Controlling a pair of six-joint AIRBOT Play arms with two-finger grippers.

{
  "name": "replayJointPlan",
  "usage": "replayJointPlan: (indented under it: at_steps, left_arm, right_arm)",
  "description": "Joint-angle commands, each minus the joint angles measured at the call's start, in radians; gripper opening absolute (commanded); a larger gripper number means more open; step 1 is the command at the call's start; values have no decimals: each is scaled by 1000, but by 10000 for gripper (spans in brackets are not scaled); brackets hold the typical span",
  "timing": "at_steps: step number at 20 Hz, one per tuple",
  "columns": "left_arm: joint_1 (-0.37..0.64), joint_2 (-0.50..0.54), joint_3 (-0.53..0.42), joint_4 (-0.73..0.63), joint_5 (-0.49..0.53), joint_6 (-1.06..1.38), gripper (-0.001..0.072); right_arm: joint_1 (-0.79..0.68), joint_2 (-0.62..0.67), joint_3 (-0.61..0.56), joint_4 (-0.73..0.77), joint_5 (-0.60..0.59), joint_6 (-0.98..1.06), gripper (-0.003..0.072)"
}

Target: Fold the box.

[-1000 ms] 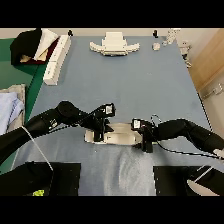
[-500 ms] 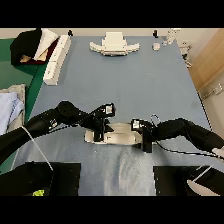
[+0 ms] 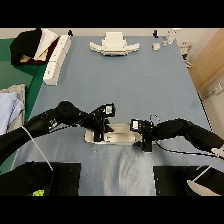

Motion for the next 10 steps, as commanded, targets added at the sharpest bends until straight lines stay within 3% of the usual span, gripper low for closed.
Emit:
replayJointPlan:
  at_steps: [1, 10]
  left_arm:
    - [0, 0, 0, 0, 0, 0, 17]
    - [0, 0, 0, 0, 0, 0, 18]
  right_arm:
    - [1, -3, 0, -13, -5, 2, 552]
    - [1, -3, 0, -14, -14, 3, 552]
